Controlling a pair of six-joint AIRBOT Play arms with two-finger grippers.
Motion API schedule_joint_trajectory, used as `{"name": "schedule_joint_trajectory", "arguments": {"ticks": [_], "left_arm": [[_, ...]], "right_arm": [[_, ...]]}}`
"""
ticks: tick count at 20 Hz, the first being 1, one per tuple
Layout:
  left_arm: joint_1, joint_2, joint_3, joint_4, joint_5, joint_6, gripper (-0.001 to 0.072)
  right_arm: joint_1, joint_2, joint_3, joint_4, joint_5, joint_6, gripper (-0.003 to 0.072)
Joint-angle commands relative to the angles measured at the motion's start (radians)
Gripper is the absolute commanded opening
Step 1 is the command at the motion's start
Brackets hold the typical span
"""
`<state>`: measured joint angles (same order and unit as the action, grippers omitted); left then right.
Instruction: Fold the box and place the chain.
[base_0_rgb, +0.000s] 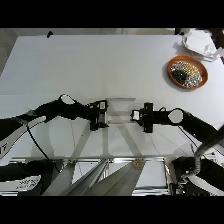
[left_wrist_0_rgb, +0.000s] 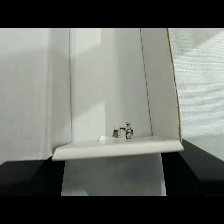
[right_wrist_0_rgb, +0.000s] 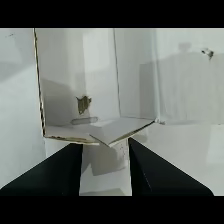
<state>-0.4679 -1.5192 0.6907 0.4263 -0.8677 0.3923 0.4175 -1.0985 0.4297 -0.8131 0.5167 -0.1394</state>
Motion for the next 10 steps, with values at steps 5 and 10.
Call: {"name": "schedule_joint_trajectory", "arguments": {"ticks": [5, 10], "left_arm": [[0.0, 0.001, -0.001, 0.0, 0.0, 0.0, 0.0336], [0.0, 0.001, -0.001, 0.0, 0.0, 0.0, 0.0336]], "right_arm": [[0.039, -0.001, 0.0, 0.032, -0.043, 0.0, 0.0238], [0.053, -0.001, 0.0, 0.036, -0.035, 0.0, 0.0238]]}}
